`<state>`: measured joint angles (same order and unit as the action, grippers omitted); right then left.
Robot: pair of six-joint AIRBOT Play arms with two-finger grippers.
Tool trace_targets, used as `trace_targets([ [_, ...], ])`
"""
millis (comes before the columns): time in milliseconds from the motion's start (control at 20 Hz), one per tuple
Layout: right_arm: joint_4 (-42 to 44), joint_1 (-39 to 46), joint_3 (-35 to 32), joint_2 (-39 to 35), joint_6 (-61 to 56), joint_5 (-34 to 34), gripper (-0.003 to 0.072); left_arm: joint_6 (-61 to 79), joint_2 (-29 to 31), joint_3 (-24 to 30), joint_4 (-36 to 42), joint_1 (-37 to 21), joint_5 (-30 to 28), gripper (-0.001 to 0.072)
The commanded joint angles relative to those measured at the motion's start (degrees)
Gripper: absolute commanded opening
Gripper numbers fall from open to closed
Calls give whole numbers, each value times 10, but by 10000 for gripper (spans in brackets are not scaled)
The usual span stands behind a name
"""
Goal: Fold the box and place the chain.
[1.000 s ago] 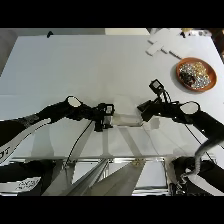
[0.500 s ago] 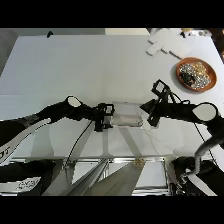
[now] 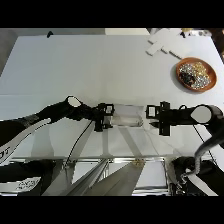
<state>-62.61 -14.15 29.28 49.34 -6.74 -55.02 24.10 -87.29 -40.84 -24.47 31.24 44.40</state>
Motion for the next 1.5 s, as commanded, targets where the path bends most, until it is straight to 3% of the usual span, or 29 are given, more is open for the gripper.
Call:
trace_targets([
  [0, 22, -1, 0, 63, 76, 27, 269, 0, 0, 0, 0, 0, 0, 12],
  [100, 61, -1, 0, 96, 109, 26, 267, 0, 0, 0, 0, 0, 0, 12],
  [200, 108, -1, 0, 116, 134, 26, 216, 0, 0, 0, 0, 0, 0, 12],
  [400, 142, -1, 0, 132, 148, 37, 213, 0, 0, 0, 0, 0, 0, 12],
  [500, 162, -1, 0, 134, 148, 38, 155, 0, 0, 0, 0, 0, 0, 12],
  [950, 212, -29, 0, 137, 147, 64, 159, 0, 0, 0, 0, 0, 0, 12],
  [1000, 212, -31, 0, 139, 147, 64, 179, 0, 0, 0, 0, 0, 0, 12],
  [1100, 204, -30, 0, 139, 124, 64, 388, 0, 0, 0, 0, 0, 0, 12],
  [1150, 195, -30, 0, 139, 111, 64, 444, 0, 0, 0, 0, 0, 0, 12],
  [1400, 101, -30, 0, 131, -5, 60, 431, 0, 0, 0, 0, 0, 0, 12],
  [1450, 88, -30, 0, 122, -33, 59, 387, 0, 0, 0, 0, 0, 0, 12],
])
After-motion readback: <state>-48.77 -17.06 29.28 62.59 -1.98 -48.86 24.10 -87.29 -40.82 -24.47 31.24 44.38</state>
